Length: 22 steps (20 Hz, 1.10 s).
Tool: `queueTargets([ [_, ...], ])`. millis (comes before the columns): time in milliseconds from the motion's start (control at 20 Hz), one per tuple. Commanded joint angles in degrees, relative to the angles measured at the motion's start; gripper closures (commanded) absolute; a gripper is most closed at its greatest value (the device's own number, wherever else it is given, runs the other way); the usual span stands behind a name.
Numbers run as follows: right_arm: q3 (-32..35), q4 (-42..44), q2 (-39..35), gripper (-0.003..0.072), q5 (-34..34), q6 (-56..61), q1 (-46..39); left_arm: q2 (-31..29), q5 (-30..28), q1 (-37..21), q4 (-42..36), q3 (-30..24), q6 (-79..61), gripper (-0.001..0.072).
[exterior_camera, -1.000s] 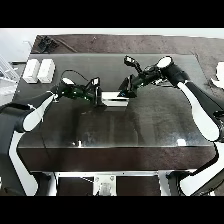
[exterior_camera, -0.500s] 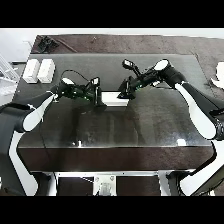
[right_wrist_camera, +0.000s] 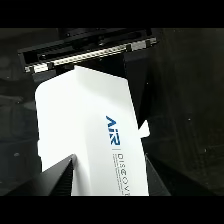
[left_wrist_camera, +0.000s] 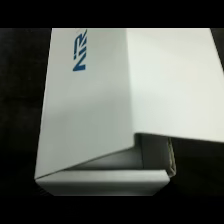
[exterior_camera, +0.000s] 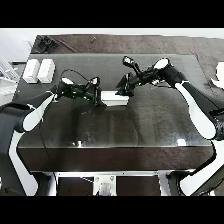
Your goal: Fold the box and place the chain.
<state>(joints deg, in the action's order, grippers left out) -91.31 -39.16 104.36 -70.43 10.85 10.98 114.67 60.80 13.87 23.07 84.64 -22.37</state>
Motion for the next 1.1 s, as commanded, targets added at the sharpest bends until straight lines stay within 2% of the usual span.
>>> queueTargets([
  [0,-0.07,-0.46,0.00,0.0193,0.57,-0.63,0.02,0.00,0.17,0.04,0.09,0.00,-0.11,0.0185],
  [1050,0.31,-2.05,0.22,0.0194,5.05,-0.44,1.16,0.00,0.20,0.04,0.09,0.00,-0.11,0.0185],
])
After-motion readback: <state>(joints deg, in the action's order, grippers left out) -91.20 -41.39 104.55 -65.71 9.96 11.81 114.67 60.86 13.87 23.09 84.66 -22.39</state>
